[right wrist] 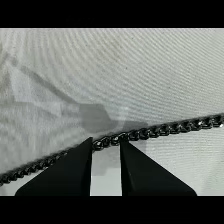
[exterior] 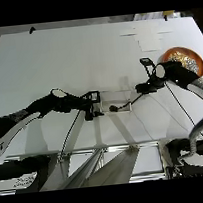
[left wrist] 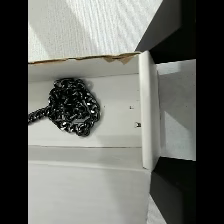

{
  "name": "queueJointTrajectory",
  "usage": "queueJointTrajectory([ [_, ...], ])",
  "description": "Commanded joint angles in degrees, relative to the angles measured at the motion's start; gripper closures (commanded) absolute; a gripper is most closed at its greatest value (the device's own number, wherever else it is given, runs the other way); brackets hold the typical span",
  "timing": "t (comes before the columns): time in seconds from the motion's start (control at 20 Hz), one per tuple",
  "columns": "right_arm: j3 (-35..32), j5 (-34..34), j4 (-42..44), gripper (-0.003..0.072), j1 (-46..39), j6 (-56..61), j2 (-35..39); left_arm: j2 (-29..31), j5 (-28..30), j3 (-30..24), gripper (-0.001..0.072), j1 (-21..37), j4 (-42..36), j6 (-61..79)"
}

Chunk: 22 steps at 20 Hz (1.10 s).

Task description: Fold the box and place the chain.

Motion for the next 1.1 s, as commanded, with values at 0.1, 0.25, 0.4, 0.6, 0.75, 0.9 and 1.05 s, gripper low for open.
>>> queueJointTrajectory([
  [0.1,-0.04,3.74,-0.09,0.0653,0.07,-1.27,-0.09,0.0,0.0,-0.02,0.068,0.04,0.0,0.0],
  [0.25,-0.04,6.01,-1.09,0.0672,0.37,-3.21,0.22,0.0,0.0,-0.02,0.068,0.04,0.0,0.0],
  [0.4,-0.04,7.78,-3.45,0.0672,1.9,-4.17,2.8,0.0,0.0,-0.02,0.068,0.04,0.0,0.0],
  [0.6,-0.07,8.2,-3.56,0.0673,3.26,-4.15,7.91,0.02,0.0,-0.02,0.068,0.04,0.0,0.0],
  [0.75,-0.07,8.55,-2.82,0.0673,3.58,-4.15,11.43,0.0,0.0,-0.02,0.068,0.04,0.0,0.0],
  [0.9,-0.09,9.73,-0.94,0.0673,5.18,-4.63,16.15,0.0,0.0,-0.02,0.068,0.04,0.0,0.0],
  [1.05,-0.09,9.25,2.12,0.0673,7.41,-4.79,22.71,0.0,0.0,-0.02,0.068,0.04,0.02,0.02],
])
